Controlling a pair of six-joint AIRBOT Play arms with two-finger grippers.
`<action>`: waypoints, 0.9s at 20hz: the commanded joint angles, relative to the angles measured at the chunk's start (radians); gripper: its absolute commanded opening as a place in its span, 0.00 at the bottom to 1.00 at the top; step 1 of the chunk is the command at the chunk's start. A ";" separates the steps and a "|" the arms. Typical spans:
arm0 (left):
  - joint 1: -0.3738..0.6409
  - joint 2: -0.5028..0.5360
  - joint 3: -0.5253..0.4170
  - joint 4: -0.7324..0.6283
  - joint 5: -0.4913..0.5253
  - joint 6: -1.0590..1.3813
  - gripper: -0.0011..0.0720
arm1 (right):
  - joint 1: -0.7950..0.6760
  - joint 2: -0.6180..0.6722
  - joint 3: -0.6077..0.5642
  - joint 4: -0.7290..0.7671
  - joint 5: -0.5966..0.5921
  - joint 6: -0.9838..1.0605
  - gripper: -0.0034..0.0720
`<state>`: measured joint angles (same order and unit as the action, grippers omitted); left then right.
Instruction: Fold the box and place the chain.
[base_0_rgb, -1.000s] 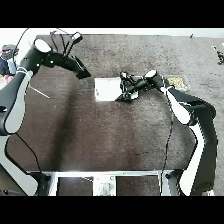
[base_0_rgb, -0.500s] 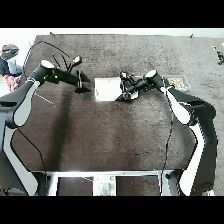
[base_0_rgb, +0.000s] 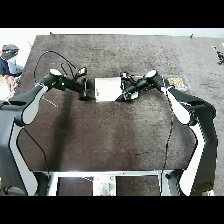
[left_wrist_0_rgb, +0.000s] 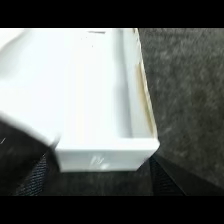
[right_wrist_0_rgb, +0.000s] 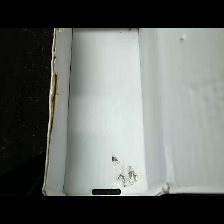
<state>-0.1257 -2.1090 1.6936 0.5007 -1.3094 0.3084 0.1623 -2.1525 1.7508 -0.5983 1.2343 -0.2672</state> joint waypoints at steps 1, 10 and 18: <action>-0.004 -0.006 -0.002 0.006 -0.011 0.013 1.00 | 0.001 0.000 0.000 0.000 0.000 0.002 0.68; -0.005 -0.060 -0.005 -0.093 0.038 0.015 1.00 | 0.001 0.000 0.000 0.000 0.000 0.002 0.68; -0.054 -0.066 -0.005 -0.014 0.082 0.040 1.00 | 0.001 0.000 0.000 0.000 0.000 0.002 0.68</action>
<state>-0.1627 -2.1731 1.6894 0.4400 -1.2575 0.3408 0.1623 -2.1525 1.7508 -0.5983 1.2343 -0.2653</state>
